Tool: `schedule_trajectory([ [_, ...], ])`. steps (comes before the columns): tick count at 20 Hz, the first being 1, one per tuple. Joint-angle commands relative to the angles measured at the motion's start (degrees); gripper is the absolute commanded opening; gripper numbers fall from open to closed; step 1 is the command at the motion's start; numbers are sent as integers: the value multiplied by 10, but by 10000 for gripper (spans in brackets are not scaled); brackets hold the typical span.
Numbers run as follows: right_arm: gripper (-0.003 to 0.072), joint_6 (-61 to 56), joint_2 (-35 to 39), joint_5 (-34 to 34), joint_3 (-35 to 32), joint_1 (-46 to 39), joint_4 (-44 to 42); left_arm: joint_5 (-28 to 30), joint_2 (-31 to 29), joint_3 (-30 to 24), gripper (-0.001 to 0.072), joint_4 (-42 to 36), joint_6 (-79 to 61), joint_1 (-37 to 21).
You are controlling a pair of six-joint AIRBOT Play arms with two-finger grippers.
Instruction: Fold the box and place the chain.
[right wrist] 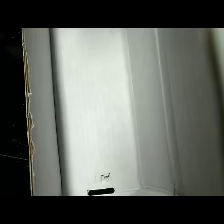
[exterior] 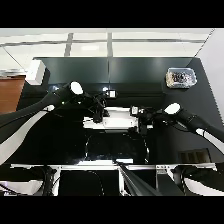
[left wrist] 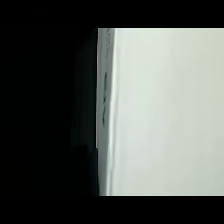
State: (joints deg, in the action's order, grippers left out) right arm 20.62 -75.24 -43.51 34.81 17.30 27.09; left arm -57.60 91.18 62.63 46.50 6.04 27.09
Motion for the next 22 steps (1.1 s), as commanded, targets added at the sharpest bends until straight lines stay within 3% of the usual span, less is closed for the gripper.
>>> schedule_trajectory([
  [1,700,2,-2,-12,1,-8,0,-5,0,0,23,2,0,0],
  [5,700,-1,-2,-10,1,-8,5,-10,0,0,23,2,0,0],
  [8,700,-49,-3,-6,1,-8,66,-10,0,0,23,2,0,0],
  [22,700,-51,-5,13,3,-3,58,-10,0,0,23,1,0,0],
])
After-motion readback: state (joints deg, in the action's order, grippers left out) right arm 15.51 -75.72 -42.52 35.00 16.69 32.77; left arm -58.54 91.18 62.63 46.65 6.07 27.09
